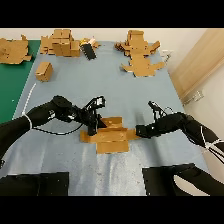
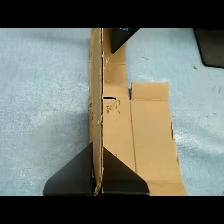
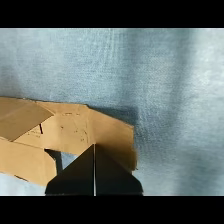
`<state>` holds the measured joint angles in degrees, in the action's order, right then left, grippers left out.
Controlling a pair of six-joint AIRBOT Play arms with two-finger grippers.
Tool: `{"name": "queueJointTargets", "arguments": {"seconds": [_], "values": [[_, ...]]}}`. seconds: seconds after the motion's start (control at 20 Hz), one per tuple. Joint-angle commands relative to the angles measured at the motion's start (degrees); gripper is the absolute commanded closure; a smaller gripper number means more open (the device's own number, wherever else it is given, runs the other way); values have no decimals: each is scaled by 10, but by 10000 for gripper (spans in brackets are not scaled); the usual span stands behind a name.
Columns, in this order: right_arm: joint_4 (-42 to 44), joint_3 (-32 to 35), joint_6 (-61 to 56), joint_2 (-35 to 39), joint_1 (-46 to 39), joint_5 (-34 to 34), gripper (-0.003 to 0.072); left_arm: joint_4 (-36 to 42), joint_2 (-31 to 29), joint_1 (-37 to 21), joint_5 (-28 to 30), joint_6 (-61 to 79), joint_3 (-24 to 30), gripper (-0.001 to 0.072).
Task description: Fold the box.
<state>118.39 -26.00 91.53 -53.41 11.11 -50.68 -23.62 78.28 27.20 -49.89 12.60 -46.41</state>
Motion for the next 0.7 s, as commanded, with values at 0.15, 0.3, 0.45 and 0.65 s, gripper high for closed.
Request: {"name": "queueJointTargets", "arguments": {"seconds": [0.15, 0.3, 0.45, 0.65], "values": [[-2, 1, 0, -1, 0, 14, 685, 0, 0, 0, -17, -2, -8, 699], [1, 1, 0, -1, 1, 22, 686, -10, 0, 0, -17, -2, -11, 699], [1, 1, 0, -1, 1, 23, 685, -15, 0, 0, -21, -3, -17, 699], [1, 1, 0, -1, 1, 29, 685, -43, 0, 0, -28, -24, -30, 699]]}}
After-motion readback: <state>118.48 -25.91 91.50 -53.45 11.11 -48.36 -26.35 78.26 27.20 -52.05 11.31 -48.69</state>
